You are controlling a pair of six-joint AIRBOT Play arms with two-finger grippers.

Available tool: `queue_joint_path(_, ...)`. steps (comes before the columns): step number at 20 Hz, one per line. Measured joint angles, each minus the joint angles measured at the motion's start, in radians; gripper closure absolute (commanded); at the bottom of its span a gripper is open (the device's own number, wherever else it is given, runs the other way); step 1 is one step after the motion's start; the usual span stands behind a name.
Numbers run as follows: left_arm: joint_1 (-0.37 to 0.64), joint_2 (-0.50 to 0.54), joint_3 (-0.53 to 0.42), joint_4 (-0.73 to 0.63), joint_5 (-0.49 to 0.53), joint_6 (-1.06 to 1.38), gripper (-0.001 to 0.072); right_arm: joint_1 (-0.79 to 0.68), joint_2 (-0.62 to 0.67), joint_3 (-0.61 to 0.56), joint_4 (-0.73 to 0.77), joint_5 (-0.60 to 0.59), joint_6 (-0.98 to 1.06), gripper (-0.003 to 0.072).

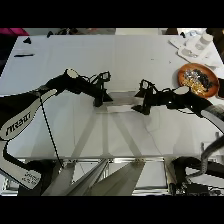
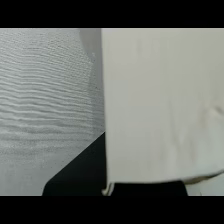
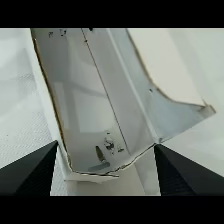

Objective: Fold the box and place the chain.

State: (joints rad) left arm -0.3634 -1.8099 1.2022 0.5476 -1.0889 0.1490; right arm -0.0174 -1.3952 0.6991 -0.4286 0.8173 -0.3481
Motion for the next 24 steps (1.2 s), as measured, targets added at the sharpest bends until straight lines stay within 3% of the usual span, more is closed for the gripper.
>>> queue_joint_path(9,0.000,0.000,0.000,0.000,-0.002,0.001,0.0701,-0.007,-0.165,0.094,-0.024,0.154,-0.025,0.0027)
queue_joint_path(24,0.000,0.000,0.000,0.000,0.000,0.001,0.0701,-0.007,-0.216,0.113,-0.038,0.180,-0.046,0.0027)
